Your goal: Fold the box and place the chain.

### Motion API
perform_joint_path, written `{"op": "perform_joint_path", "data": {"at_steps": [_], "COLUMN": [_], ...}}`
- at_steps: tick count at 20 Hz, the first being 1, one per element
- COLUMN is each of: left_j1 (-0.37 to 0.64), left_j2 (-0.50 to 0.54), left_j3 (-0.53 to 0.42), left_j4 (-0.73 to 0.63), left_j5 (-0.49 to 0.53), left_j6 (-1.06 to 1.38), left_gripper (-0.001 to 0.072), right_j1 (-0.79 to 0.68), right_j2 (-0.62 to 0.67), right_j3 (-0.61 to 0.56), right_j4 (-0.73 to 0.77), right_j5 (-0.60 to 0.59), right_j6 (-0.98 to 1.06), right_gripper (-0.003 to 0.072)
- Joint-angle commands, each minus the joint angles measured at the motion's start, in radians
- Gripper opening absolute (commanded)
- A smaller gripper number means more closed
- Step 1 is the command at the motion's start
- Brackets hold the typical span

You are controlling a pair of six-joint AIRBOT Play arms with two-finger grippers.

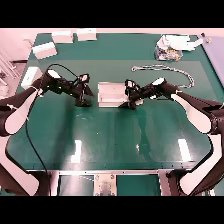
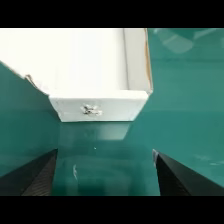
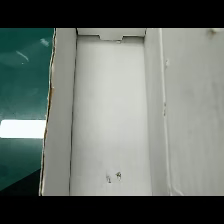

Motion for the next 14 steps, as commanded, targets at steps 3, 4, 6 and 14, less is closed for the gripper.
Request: {"op": "perform_joint_path", "data": {"at_steps": [3,4,6,14], "left_j1": [0.001,0.001,0.001,0.0], "left_j2": [-0.04,-0.05,-0.07,-0.08], "left_j3": [-0.011,-0.012,-0.012,-0.013], "left_j4": [-0.128,-0.152,-0.19,-0.224], "left_j5": [0.054,0.049,0.04,0.009], "left_j6": [0.07,0.083,0.092,0.11], "left_gripper": [0.072,0.072,0.072,0.072], "right_j1": [0.0,0.0,0.0,0.0], "right_j2": [0.001,0.001,0.001,0.001], "right_j3": [0.0,0.0,0.0,0.0], "right_j4": [0.0,0.0,0.0,0.0], "right_j5": [0.0,0.0,0.0,0.0], "right_j6": [0.0,0.0,0.0,0.0], "right_gripper": [0.0558,0.0558,0.0558,0.0558]}}
